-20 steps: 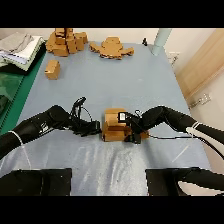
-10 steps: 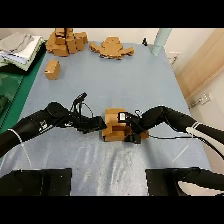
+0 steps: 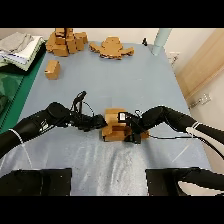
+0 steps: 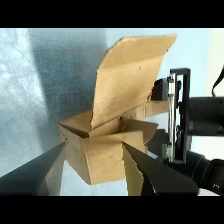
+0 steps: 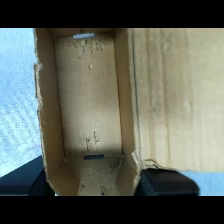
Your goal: Fold the box.
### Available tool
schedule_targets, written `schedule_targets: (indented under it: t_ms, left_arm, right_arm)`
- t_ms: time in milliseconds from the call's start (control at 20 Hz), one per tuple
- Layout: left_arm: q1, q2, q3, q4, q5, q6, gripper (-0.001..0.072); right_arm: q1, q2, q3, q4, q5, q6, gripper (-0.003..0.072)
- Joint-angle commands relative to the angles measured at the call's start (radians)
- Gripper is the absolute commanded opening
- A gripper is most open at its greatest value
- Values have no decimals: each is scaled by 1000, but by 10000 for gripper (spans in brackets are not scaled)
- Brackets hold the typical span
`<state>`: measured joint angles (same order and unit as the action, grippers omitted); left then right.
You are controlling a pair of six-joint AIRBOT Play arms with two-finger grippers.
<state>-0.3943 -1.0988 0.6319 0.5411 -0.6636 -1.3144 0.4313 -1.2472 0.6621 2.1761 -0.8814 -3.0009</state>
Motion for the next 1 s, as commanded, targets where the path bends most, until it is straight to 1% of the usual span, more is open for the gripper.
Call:
schedule_targets:
  t_ms: [0,100,200,300,400,500,600,850,950]
  left_arm:
    - [-71,-1,10,108,30,-125,552]
    - [-120,-1,27,219,40,-246,552]
    - [-153,-12,57,368,43,-400,551]
    - [-185,-50,105,520,8,-528,551]
    - [-232,-99,164,616,-18,-591,551]
    - [-274,-142,221,692,-26,-658,551]
    - [-300,-172,263,759,-64,-736,551]
    - [-341,-243,324,808,-166,-818,551]
    - [-356,-270,348,848,-208,-864,551]
  right_arm:
    - [0,0,0,0,0,0,600]
    - [0,0,0,0,0,0,599]
    - [1,0,0,0,0,0,600]
    - [1,0,0,0,0,0,600]
    - [1,0,0,0,0,0,600]
    - [0,0,0,0,0,0,600]
    - [0,0,0,0,0,0,599]
    - [0,0,0,0,0,0,599]
    - [0,0,0,0,0,0,599]
